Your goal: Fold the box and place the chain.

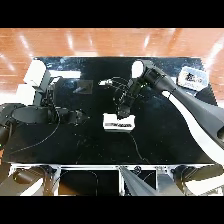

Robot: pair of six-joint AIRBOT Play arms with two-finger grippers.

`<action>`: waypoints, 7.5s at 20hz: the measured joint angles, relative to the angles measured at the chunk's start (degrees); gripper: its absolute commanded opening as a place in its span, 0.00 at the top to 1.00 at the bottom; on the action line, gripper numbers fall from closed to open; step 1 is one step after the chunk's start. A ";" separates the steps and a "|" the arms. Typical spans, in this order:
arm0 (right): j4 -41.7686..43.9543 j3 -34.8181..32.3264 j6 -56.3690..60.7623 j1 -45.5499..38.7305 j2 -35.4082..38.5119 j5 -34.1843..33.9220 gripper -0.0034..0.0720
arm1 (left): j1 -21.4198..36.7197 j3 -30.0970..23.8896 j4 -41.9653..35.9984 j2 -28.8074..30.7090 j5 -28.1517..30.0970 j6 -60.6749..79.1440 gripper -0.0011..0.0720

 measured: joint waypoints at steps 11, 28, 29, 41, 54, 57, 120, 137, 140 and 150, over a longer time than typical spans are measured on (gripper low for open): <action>-1.18 0.00 1.60 0.22 1.99 0.02 0.62 | 0.00 0.00 -1.05 0.00 -0.02 0.00 0.12; -7.85 -0.24 4.33 3.34 2.03 -1.60 0.63 | 0.00 0.00 -1.40 0.00 -0.02 0.00 0.12; -7.91 -0.24 4.48 3.37 2.03 -1.60 0.63 | 0.00 0.00 -1.40 0.00 -0.02 0.00 0.12; -8.15 -0.24 4.92 5.66 1.99 -0.72 0.63 | 0.00 0.00 -1.44 0.00 -0.02 0.00 0.12; -15.39 -0.24 8.07 5.77 1.99 -1.77 0.17 | 0.00 0.00 -1.62 0.00 0.11 0.00 0.12; -16.31 -0.24 8.59 5.70 1.99 -2.12 0.45 | 0.00 0.00 -1.64 0.00 0.11 0.00 0.12; -17.31 -2.27 10.01 5.64 3.58 -3.15 0.53 | 0.00 0.00 -1.90 0.00 0.11 -0.02 0.12; -17.38 -2.29 10.08 5.64 3.78 -5.53 0.53 | 0.00 0.00 -2.21 0.00 0.04 0.00 0.12; -18.01 -2.29 10.25 5.64 3.76 -6.05 0.54 | 0.00 0.00 -2.25 0.00 0.04 -0.02 0.12; -17.90 -3.34 10.25 5.77 3.72 -6.69 0.53 | 0.00 0.00 -2.29 0.00 0.04 0.00 0.12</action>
